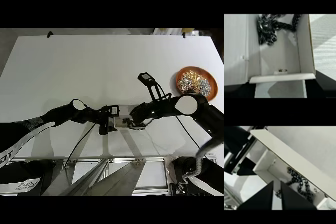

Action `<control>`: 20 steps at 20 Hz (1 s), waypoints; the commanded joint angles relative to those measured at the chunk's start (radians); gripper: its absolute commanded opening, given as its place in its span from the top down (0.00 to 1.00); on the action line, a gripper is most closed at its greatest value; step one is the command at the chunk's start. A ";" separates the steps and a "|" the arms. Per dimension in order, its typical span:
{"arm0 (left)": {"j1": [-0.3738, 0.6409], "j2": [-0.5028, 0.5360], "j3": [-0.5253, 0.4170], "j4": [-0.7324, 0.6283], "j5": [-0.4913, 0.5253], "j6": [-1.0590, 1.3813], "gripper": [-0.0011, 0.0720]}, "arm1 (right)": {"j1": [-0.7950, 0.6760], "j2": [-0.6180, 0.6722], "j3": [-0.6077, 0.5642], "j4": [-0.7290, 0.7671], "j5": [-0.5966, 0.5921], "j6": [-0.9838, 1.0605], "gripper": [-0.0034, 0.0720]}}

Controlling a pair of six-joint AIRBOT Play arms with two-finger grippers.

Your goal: Fold the box and place the chain.

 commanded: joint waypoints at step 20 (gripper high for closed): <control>0.001 0.001 0.000 0.000 0.000 0.000 0.64 | -0.316 0.074 -0.200 0.031 0.246 -1.165 0.74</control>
